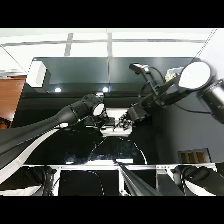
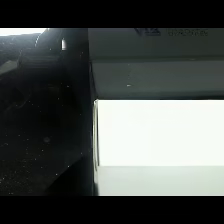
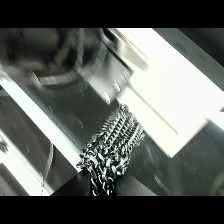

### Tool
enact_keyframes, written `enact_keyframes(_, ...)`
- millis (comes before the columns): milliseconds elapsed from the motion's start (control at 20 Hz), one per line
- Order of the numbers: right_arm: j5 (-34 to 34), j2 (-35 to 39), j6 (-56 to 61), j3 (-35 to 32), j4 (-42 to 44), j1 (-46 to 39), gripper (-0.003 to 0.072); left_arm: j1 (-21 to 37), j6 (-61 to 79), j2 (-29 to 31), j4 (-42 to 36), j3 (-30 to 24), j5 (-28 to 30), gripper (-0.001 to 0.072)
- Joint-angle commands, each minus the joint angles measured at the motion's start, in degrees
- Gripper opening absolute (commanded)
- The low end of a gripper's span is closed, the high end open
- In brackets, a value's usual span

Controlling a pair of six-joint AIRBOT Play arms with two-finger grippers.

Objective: Fold the box and place the chain.

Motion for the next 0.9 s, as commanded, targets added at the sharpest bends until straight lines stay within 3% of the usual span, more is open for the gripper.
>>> enact_keyframes(0,-12.26,-0.20,-0.20,-6.99,3.21,1.25,0.0013,0.07,0.00,0.00,0.02,0.04,0.04,0.0026)
enact_keyframes(400,-18.43,-0.31,1.75,-13.81,3.19,1.27,0.0016,0.07,0.00,0.00,0.02,0.04,0.04,0.0026)
enact_keyframes(450,-19.04,-0.31,1.73,-13.81,3.26,1.27,0.0076,0.07,0.00,0.00,0.02,0.04,0.07,0.0026)
enact_keyframes(500,-19.06,-0.31,1.73,-13.81,3.19,1.27,0.0279,0.07,0.00,0.00,0.02,0.04,0.07,0.0026)
enact_keyframes(550,-18.71,-0.26,1.70,-13.79,2.34,0.81,0.0315,0.07,0.00,0.00,0.04,0.04,0.04,0.0026)
enact_keyframes(850,-9.86,2.78,1.64,-13.64,-2.51,-8.44,0.0314,0.07,0.00,-0.02,0.04,0.04,0.15,0.0026)
